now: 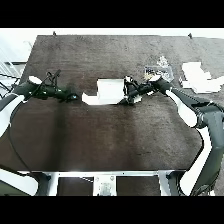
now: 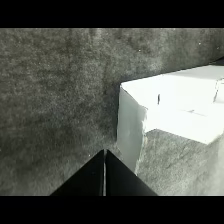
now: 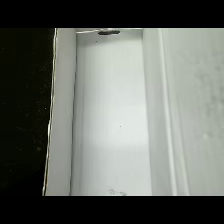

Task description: Fold the box and place the chain.

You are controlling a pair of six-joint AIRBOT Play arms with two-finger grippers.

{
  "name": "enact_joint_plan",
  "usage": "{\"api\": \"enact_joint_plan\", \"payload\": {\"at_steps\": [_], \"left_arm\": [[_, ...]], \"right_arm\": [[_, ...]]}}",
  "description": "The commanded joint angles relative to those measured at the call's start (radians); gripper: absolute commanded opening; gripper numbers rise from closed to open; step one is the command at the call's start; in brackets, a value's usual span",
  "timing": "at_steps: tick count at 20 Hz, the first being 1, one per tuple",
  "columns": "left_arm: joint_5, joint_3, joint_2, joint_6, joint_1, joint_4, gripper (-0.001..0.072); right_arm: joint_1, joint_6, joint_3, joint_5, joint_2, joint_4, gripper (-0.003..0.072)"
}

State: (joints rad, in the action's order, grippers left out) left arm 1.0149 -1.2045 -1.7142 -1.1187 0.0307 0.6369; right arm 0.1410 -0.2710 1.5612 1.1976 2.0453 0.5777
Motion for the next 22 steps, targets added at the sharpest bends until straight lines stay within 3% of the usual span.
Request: {"api": "enact_joint_plan", "payload": {"at_steps": [1,7,16,17,18,22], "left_arm": [[-0.001,0.0,-0.042,0.01,-0.011,-0.062,0.0014],[-0.029,-0.001,-0.092,0.019,-0.095,-0.097,0.0013],[0.031,-0.03,-0.087,0.099,-0.101,-0.231,0.0019],[0.035,-0.029,-0.086,0.108,-0.101,-0.248,0.0151],[0.038,-0.03,-0.087,0.108,-0.101,-0.255,0.0189],[0.053,-0.03,-0.086,0.13,-0.101,-0.268,0.0191]], "right_arm": [[0.001,0.0,0.0,0.0,0.0,0.0,0.0573],[0.001,0.0,0.0,0.0,0.0,0.0,0.0573],[0.001,0.0,0.0,0.0,0.0,0.0,0.0573],[0.001,0.0,0.0,0.0,0.0,0.0,0.0573],[0.001,0.0,0.0,0.0,0.0,0.0,0.0572],[0.001,0.0,0.0,0.0,0.0,0.0,0.0573]]}}
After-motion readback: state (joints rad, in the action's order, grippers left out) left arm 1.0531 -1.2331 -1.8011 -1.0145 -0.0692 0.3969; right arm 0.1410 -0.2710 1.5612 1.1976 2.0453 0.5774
